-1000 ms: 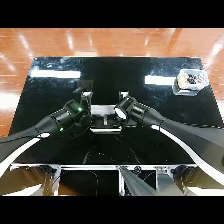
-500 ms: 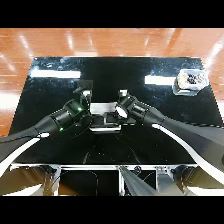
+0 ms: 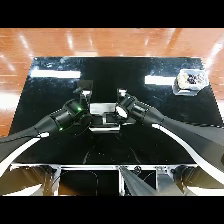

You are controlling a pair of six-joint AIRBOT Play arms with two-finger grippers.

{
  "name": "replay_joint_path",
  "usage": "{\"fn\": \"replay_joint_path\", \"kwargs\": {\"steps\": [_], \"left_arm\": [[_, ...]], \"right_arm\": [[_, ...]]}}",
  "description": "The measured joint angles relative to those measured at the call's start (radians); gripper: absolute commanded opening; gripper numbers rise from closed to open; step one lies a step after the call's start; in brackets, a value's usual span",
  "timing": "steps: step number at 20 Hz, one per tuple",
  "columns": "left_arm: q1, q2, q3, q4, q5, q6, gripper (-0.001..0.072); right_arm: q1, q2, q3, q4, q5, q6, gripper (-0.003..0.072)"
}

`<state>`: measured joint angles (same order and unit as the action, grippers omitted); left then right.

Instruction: Fold the box and place the chain.

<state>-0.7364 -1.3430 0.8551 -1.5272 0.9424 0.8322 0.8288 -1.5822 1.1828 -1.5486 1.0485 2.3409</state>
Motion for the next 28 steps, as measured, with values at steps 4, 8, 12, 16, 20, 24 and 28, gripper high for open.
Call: {"fn": "replay_joint_path", "kwargs": {"steps": [4, 8, 12, 16, 20, 24, 28], "left_arm": [[0.0, -0.001, 0.0, -0.012, 0.001, 0.0, 0.0022], [0.0, -0.001, 0.0, -0.011, -0.003, 0.002, 0.0022], [0.0, 0.0, 0.0, -0.003, -0.005, 0.002, 0.0022], [0.0, 0.0, 0.0, -0.006, -0.003, 0.0, 0.0022], [0.0, 0.0, 0.0, -0.012, -0.004, 0.001, 0.0022], [0.0, 0.0, 0.0, -0.013, -0.003, 0.002, 0.0023], [0.0, 0.0, 0.0, -0.01, -0.003, 0.001, 0.0023]], "right_arm": [[0.0, 0.001, 0.001, 0.011, -0.015, 0.001, 0.0358], [0.0, 0.001, 0.001, 0.005, -0.004, -0.003, 0.0311], [0.0, 0.0, 0.001, -0.006, 0.009, -0.019, 0.0028], [0.0, 0.0, 0.001, -0.016, 0.006, -0.032, 0.003], [0.0, 0.001, 0.001, -0.016, -0.006, -0.034, 0.0328], [0.0, 0.001, 0.002, -0.017, 0.01, -0.035, 0.0328], [0.0, 0.002, 0.024, -0.026, 0.024, -0.037, 0.033]]}}
